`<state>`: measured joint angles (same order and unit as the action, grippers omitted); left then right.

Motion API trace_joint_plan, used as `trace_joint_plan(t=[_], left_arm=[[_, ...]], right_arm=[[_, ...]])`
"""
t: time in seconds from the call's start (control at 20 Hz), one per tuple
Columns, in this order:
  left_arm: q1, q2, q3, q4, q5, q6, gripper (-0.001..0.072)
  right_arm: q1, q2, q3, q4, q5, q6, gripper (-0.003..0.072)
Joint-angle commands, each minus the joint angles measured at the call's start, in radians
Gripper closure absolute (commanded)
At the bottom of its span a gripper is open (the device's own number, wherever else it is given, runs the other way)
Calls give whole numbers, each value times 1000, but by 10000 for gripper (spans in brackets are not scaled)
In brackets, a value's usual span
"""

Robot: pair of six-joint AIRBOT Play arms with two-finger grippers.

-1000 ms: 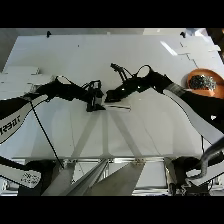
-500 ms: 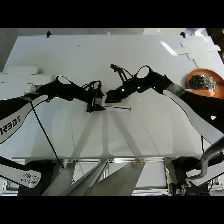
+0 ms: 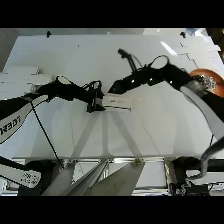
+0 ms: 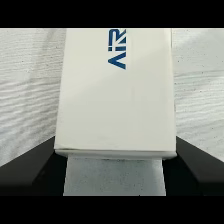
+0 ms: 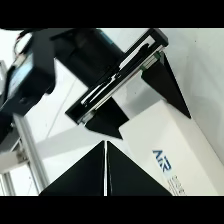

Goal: Fold the box and place the chain.

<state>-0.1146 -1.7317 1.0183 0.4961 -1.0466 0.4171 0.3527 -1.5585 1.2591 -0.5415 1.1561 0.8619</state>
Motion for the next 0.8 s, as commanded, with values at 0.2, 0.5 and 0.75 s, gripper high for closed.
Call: trace_joint_plan(t=[0.2, 0.5, 0.75], left_arm=[[1, 0, 0, 2, 2, 2, 372], [1, 0, 0, 2, 2, 2, 372], [1, 0, 0, 2, 2, 1, 372]], right_arm=[[-148, 102, -111, 20, 84, -82, 673], [-146, 99, -363, 167, -34, -164, 672], [-90, 46, -409, 149, -114, -161, 674]])
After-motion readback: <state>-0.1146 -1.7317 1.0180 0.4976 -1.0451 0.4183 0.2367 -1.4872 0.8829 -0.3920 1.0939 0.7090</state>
